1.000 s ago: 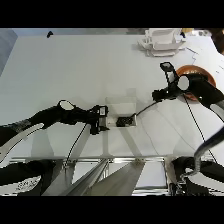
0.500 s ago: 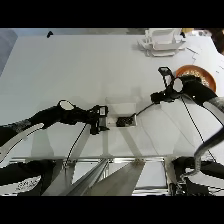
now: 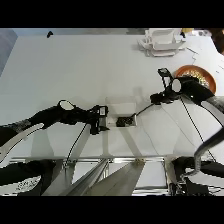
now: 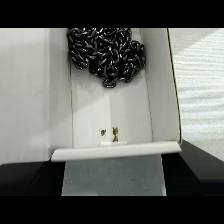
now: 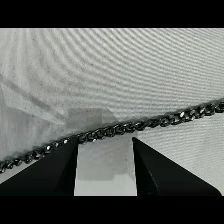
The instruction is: Fold the box and place the chain.
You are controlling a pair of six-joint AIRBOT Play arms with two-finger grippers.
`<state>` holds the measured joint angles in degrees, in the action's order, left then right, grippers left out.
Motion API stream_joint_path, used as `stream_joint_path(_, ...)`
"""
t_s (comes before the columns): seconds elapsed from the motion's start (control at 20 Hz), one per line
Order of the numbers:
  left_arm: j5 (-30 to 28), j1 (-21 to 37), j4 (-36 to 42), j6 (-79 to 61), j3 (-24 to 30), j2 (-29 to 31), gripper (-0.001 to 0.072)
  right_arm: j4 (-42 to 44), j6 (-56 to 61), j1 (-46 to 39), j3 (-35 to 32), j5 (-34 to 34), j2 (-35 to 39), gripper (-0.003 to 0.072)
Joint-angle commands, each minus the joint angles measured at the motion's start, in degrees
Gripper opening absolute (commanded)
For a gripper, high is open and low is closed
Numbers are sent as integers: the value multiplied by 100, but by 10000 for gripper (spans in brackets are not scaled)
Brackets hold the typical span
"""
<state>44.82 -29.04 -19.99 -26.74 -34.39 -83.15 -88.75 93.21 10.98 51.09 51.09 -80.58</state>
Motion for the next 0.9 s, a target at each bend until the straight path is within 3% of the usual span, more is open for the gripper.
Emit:
stream_joint_path(0.0,0,0,0,0,-2,4,271,4,4,-2,-4,7,-70,326)
stream_joint_path(0.15,0,0,0,0,-2,4,271,4,4,-2,-4,9,-116,287)
stream_joint_path(0.2,0,0,0,0,-2,4,271,4,0,-2,-4,15,-122,217)
stream_joint_path(0.25,0,0,0,0,-2,4,271,4,-39,-2,-4,42,-120,67)
stream_joint_path(0.3,0,0,-2,0,-2,4,271,4,-122,-2,-4,68,-120,17)
stream_joint_path(0.55,0,0,-2,0,-2,4,271,2,-330,-2,-4,234,273,16)
stream_joint_path(0.85,0,0,0,0,-2,4,271,828,-586,4,-254,730,1668,17)
